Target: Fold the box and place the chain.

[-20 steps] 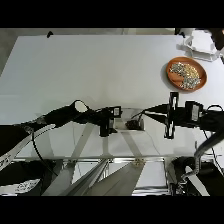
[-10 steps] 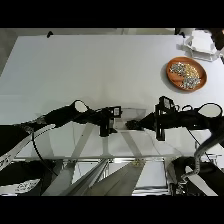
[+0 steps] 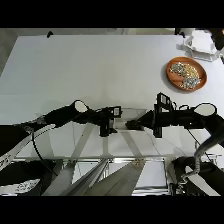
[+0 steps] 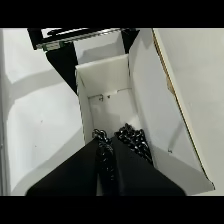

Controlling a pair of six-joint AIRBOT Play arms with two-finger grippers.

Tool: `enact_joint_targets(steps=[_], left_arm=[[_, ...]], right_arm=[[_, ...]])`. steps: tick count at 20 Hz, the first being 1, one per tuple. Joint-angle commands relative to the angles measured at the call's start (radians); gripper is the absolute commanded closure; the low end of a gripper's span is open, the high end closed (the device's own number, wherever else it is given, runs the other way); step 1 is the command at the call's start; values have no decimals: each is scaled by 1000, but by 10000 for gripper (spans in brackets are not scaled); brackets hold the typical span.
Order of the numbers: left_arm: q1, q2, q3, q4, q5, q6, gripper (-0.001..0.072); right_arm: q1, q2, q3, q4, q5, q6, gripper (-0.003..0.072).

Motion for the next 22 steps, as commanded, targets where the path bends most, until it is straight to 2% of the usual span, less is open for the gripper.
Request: enact_joint_targets(steps=[1, 7, 8, 11, 13, 15, 19, 20, 21, 22], left_arm=[[0, 0, 0, 0, 0, 0, 275], [0, 0, 0, 0, 0, 0, 275], [0, 0, 0, 0, 0, 0, 275], [0, 0, 0, 0, 0, 0, 275], [0, 0, 0, 0, 0, 0, 275], [0, 0, 0, 0, 0, 0, 275], [0, 0, 0, 0, 0, 0, 275], [0, 0, 0, 0, 0, 0, 275], [0, 0, 0, 0, 0, 0, 275], [0, 0, 0, 0, 0, 0, 275]], right_arm=[[0, -1, 0, 2, -3, 86, 500], [-9, 81, 18, 0, 11, 404, 532], [-29, 108, 41, -9, 43, 445, 643], [-162, 134, 220, -82, 216, 653, 664], [-204, 124, 345, -73, 229, 689, 664], [-204, 68, 430, -86, 160, 637, 664], [-101, -156, 449, -127, 128, 484, 664], [-58, -217, 449, -137, 122, 453, 659], [-18, -275, 449, -140, 111, 415, 601], [18, -332, 449, -143, 88, 409, 438]])
